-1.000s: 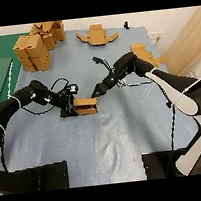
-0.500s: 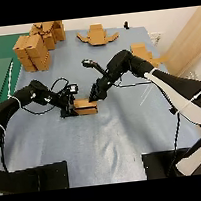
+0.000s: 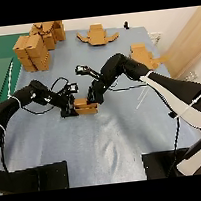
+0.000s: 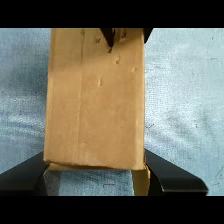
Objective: Fold the box.
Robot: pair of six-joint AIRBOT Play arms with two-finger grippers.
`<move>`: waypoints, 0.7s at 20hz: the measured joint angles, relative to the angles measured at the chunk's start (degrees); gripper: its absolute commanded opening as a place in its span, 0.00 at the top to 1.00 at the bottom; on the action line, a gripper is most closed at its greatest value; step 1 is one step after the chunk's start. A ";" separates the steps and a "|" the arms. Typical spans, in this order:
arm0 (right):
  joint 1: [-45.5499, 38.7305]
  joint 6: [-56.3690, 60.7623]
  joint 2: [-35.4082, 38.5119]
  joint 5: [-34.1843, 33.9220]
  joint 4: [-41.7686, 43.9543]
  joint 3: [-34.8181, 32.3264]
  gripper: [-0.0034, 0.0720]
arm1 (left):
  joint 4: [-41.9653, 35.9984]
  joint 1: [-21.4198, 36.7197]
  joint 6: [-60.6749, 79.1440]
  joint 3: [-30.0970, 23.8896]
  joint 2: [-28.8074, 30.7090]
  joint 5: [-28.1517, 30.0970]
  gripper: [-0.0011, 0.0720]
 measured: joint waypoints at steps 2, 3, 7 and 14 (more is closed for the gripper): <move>0.74 0.00 0.00 0.24 -0.94 -0.02 0.77 | 0.02 0.02 0.00 0.00 0.00 0.00 0.96; 0.96 0.00 0.00 0.37 -1.27 -0.02 0.77 | 0.02 0.02 0.00 0.00 0.00 -0.02 0.96; 1.64 -0.02 -0.02 0.79 -2.84 -0.59 0.72 | 0.07 0.00 0.02 0.00 0.00 0.00 0.96; 1.84 2.89 0.00 -0.11 -3.87 -1.33 0.72 | 0.11 0.00 0.02 0.00 0.00 0.00 0.96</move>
